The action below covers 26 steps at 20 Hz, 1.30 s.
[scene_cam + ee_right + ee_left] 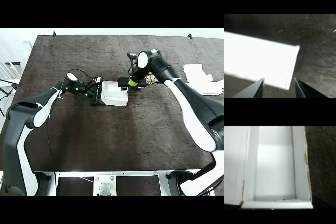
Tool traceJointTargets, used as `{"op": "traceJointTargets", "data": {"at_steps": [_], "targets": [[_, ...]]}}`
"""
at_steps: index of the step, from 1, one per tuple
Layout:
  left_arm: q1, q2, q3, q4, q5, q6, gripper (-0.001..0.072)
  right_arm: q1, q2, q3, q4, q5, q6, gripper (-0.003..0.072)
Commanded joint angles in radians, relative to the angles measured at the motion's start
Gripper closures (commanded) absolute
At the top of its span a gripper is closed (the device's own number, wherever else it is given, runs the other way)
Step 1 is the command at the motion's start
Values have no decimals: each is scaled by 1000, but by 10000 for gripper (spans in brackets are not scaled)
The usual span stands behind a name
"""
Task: Fold the box and place the chain.
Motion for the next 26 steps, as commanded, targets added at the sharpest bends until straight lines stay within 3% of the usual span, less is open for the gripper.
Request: {"op": "traceJointTargets", "data": {"at_steps": [1,3,5,8,10,12,20,26], "targets": [[0,0,0,0,0,0,253,-8,107,0,-74,16,-163,215],[0,0,0,0,0,0,252,-40,124,0,-254,-35,-186,216],[0,0,0,0,0,0,252,-113,122,-13,-304,-116,-185,216],[0,0,0,0,0,0,252,-269,114,-54,-163,-264,-203,218],[0,0,0,0,0,0,253,-362,79,-54,-14,-280,-281,267],[0,0,0,0,0,0,253,-419,35,-53,72,-293,-340,267],[0,0,0,0,0,0,253,-435,-175,48,111,-326,-415,276],[0,0,0,0,0,0,253,-423,-228,83,179,-343,-439,310]]}}
